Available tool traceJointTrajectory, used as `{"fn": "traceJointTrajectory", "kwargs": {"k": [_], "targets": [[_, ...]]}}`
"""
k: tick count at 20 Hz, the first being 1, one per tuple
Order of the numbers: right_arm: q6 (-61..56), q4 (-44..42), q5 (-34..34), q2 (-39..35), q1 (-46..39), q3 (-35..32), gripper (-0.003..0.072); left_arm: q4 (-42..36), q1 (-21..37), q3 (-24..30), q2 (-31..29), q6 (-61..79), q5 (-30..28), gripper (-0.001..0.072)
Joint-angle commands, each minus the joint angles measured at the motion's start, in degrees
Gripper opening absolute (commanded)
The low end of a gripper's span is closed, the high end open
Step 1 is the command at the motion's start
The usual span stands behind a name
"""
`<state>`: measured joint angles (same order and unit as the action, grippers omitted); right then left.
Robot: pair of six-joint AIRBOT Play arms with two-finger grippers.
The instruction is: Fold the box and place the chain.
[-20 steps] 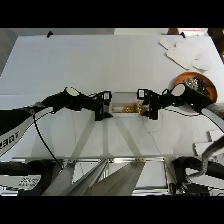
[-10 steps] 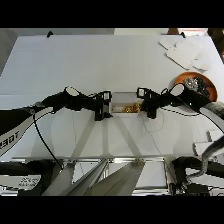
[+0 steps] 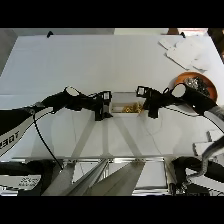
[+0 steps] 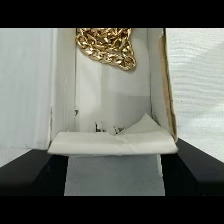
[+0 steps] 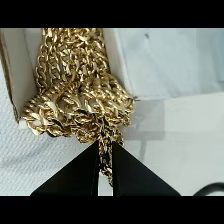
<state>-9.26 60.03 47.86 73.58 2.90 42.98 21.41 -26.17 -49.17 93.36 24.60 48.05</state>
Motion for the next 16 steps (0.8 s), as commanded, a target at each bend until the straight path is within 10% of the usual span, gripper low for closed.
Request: {"fn": "traceJointTrajectory", "kwargs": {"k": [1, 13, 14, 16], "targets": [[-7.3, 1.6, 1.4, -5.0, 1.8, 0.0, 0.0009, 0.0, 0.0, 0.0, 0.0, 0.0, 0.0, 0.0156], [-17.9, 1.4, -10.0, -11.0, 17.9, 0.2, 0.0011, 0.0, 0.0, 0.0, 0.0, 0.0, 0.0, 0.0156], [-18.0, 1.4, -10.6, -11.0, 18.3, 0.2, 0.0043, 0.0, 0.0, 0.0, 0.0, 0.0, 0.0, 0.0156], [-20.0, 1.8, -10.8, -11.0, 18.0, 0.2, 0.0387, 0.0, 0.0, 0.0, 0.0, 0.0, 0.0, 0.0156]]}}
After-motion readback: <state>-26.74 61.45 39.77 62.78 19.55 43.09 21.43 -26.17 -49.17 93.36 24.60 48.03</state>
